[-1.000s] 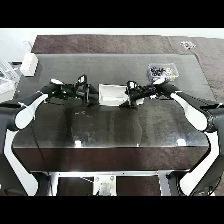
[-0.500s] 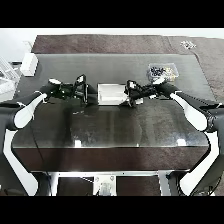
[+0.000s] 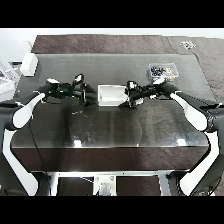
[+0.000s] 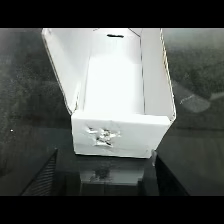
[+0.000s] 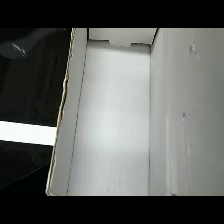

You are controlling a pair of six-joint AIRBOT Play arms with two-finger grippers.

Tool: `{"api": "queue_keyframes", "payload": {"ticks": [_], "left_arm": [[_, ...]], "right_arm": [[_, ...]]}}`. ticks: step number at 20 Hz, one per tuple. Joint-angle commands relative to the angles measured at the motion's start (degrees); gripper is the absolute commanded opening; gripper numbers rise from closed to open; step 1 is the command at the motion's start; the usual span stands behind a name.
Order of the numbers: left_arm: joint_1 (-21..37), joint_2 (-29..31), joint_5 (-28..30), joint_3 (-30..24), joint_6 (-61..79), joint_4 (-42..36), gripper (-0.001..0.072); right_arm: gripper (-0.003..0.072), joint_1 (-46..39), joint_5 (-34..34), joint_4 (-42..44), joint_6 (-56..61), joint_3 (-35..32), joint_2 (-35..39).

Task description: Fold the box and place the chain.

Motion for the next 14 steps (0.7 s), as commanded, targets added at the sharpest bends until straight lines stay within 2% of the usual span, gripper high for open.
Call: {"api": "queue_keyframes", "payload": {"ticks": [1,14], "left_arm": [[-1.4,0.0,1.6,0.0,0.0,-0.7,0.0720],[-1.6,0.0,1.3,0.0,-2.4,2.3,0.0720]], "right_arm": [[0.0587,0.1,0.0,0.0,0.1,0.0,0.0],[0.0587,0.1,0.0,0.0,0.1,0.0,0.0]]}}
